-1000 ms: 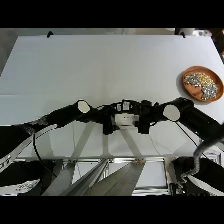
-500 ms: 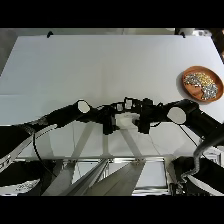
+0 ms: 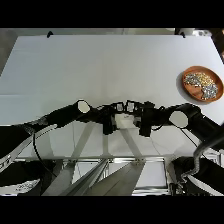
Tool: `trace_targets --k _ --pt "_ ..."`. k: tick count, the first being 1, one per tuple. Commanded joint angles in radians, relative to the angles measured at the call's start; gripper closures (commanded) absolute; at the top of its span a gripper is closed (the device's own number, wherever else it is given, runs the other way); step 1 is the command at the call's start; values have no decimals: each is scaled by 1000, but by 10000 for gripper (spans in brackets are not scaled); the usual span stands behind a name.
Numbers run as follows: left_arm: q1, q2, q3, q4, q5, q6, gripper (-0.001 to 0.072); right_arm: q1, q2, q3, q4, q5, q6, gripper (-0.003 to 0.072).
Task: Fold the box and place the chain.
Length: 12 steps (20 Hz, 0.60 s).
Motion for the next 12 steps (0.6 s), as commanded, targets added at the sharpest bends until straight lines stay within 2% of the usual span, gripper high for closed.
trace_targets --k 1,10,12 --pt "0 0 0 0 1 0 271 0 1 -13 1 -69 31 447" --pt "0 0 0 0 1 0 271 0 42 -13 -2 -70 31 448" --pt "0 0 0 0 1 0 271 0 43 -16 -3 -71 31 467"
